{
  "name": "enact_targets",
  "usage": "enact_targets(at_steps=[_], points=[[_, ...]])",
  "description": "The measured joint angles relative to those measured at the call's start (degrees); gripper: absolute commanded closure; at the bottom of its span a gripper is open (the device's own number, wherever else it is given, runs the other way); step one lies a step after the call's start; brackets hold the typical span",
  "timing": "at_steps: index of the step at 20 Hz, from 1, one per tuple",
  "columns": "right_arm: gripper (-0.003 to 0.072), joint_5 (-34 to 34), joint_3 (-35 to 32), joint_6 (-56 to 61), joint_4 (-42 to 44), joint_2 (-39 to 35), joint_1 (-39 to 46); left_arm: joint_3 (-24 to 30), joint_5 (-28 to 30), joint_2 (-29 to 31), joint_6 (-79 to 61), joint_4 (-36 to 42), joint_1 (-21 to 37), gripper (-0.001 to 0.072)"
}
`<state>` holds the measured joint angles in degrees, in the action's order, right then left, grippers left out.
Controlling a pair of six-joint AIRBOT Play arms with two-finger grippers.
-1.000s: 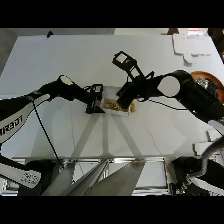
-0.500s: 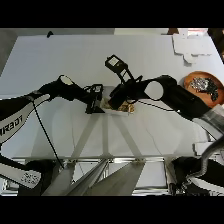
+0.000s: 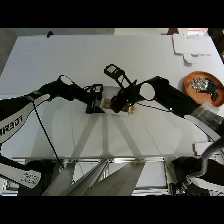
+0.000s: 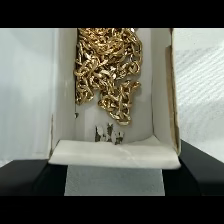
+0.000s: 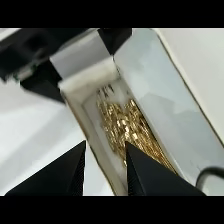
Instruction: Fold the box and place the chain.
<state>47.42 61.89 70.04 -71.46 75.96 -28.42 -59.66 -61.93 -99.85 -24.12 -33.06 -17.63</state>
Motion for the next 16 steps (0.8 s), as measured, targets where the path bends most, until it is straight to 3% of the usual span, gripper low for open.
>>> enact_targets(at_steps=[4,9,13,14,16], points=[[0.0409,5.99,0.0,-0.94,-6.62,-6.67,1.09,0.0,-0.02,0.0,-0.02,0.0,0.0,0.0334],[0.0406,14.49,-0.9,-7.87,-7.54,-11.58,9.29,0.0,-0.02,0.0,0.0,0.0,0.0,0.0334],[0.0161,14.49,-8.0,-19.43,-3.02,-12.57,16.63,0.0,-0.02,0.0,0.0,0.0,0.0,0.0334],[0.0127,13.25,-10.43,-23.12,-1.88,-12.63,17.53,0.0,-0.02,0.0,0.0,0.0,0.0,0.0334],[0.0135,9.22,-15.28,-31.67,1.22,-12.68,18.73,0.0,0.0,0.0,0.0,0.0,0.0,0.0334]])
